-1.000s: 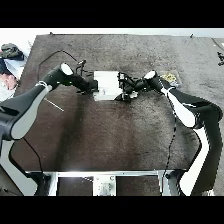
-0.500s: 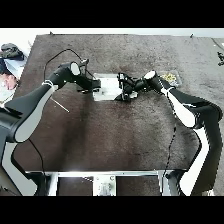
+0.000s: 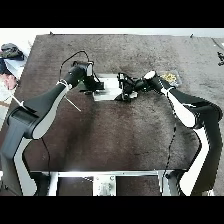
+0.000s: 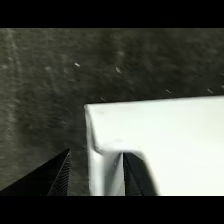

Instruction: Fold the box and place the chain.

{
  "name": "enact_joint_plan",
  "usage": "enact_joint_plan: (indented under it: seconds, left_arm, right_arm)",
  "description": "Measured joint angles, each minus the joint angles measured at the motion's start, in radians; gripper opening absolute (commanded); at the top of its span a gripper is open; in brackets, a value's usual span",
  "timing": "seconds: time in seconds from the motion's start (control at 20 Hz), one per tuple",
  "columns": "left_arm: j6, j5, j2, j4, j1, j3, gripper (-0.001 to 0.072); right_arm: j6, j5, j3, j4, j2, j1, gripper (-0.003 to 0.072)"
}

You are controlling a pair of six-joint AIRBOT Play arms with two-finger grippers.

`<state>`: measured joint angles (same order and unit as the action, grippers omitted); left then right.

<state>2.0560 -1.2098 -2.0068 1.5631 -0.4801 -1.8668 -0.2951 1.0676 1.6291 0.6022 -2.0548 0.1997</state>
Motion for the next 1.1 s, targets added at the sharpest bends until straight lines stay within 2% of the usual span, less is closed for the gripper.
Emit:
enact_joint_plan:
  seconds: [0.15,0.2,0.25,0.3,0.35,0.5,0.55,0.85,0.9,0.95,1.0,1.1]
  left_arm:
    - [0.037,-0.012,-0.016,0.032,-0.007,-0.018,0.0345]
    - [0.045,-0.014,-0.021,0.039,-0.010,-0.021,0.0303]
    - [0.051,-0.017,-0.024,0.043,-0.011,-0.024,0.0221]
    - [0.055,-0.016,-0.029,0.044,-0.011,-0.026,0.0212]
    - [0.058,-0.016,-0.033,0.049,-0.011,-0.027,0.0164]
    - [0.066,-0.018,-0.040,0.051,-0.011,-0.029,0.0155]
    - [0.072,-0.018,-0.041,0.051,-0.011,-0.029,0.0031]
    - [0.080,-0.016,-0.044,0.057,-0.012,-0.033,0.0022]
    - [0.081,-0.016,-0.044,0.056,-0.012,-0.035,0.0091]
    - [0.083,-0.015,-0.045,0.056,-0.012,-0.039,0.0268]
    - [0.082,-0.016,-0.045,0.058,-0.011,-0.043,0.0377]
    - [0.050,-0.017,-0.045,0.044,-0.010,-0.058,0.0377]
  right_arm:
    - [0.000,0.000,0.000,0.000,0.000,0.000,0.0476]
    - [0.000,0.000,0.000,0.000,0.000,0.000,0.0477]
    - [0.000,0.000,0.000,0.000,0.000,0.000,0.0476]
    - [0.000,0.000,0.000,0.000,0.000,0.000,0.0476]
    - [0.000,0.000,0.000,0.000,0.000,0.001,0.0477]
    - [0.000,0.000,0.000,0.000,0.000,0.001,0.0476]
    - [0.000,0.001,0.000,0.000,0.000,0.001,0.0476]
    - [-0.001,0.002,0.000,-0.002,0.000,0.001,0.0476]
    - [-0.001,0.002,0.000,-0.002,0.000,0.001,0.0477]
    - [0.003,0.000,0.000,0.001,0.000,0.001,0.0476]
    - [0.003,0.000,0.000,0.003,0.000,0.000,0.0476]
    - [0.003,-0.001,0.000,0.003,0.000,-0.001,0.0477]
